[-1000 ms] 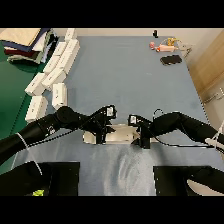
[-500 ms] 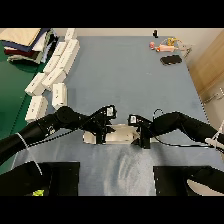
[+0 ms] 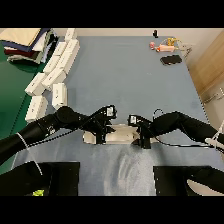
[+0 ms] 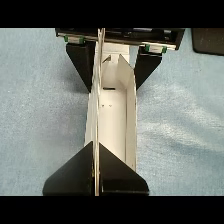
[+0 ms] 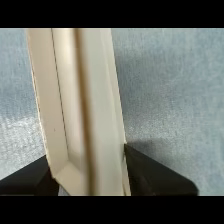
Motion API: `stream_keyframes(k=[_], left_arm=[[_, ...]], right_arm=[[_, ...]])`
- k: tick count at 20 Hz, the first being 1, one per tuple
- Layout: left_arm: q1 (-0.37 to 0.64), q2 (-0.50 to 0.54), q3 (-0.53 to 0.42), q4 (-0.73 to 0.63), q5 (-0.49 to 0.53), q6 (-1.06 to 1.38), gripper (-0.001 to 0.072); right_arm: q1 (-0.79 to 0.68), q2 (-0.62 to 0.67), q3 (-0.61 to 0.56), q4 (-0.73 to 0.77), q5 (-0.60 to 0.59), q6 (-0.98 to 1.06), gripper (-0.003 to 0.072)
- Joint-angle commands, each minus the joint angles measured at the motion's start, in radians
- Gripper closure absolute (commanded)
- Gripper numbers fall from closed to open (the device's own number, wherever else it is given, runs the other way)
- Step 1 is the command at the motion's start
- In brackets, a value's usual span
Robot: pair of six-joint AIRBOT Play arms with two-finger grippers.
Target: Fold the box.
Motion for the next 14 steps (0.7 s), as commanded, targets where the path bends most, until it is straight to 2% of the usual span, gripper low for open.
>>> stream_keyframes(k=[1, 3, 12, 13, 14], left_arm=[[0.0, 0.0, 0.0, 0.0, 0.0, 0.0, 0.0693], [0.0, 0.0, 0.0, 0.0, 0.0, 0.0, 0.0693], [0.0, 0.0, 0.0, 0.0, -0.001, 0.0, 0.0692], [0.0, 0.0, 0.0, 0.0, -0.001, 0.0, 0.0667], [0.0, 0.0, 0.0, 0.0, 0.001, 0.0, 0.0455]], right_arm=[[0.001, -0.001, -0.001, -0.01, 0.01, 0.0, 0.0143], [0.001, -0.001, -0.001, -0.01, 0.016, 0.0, 0.0178], [0.001, -0.001, -0.001, -0.01, 0.018, 0.0, 0.0178], [0.001, -0.001, -0.001, -0.01, 0.018, 0.0, 0.0178], [0.001, -0.001, -0.001, -0.01, 0.018, 0.0, 0.0178]])
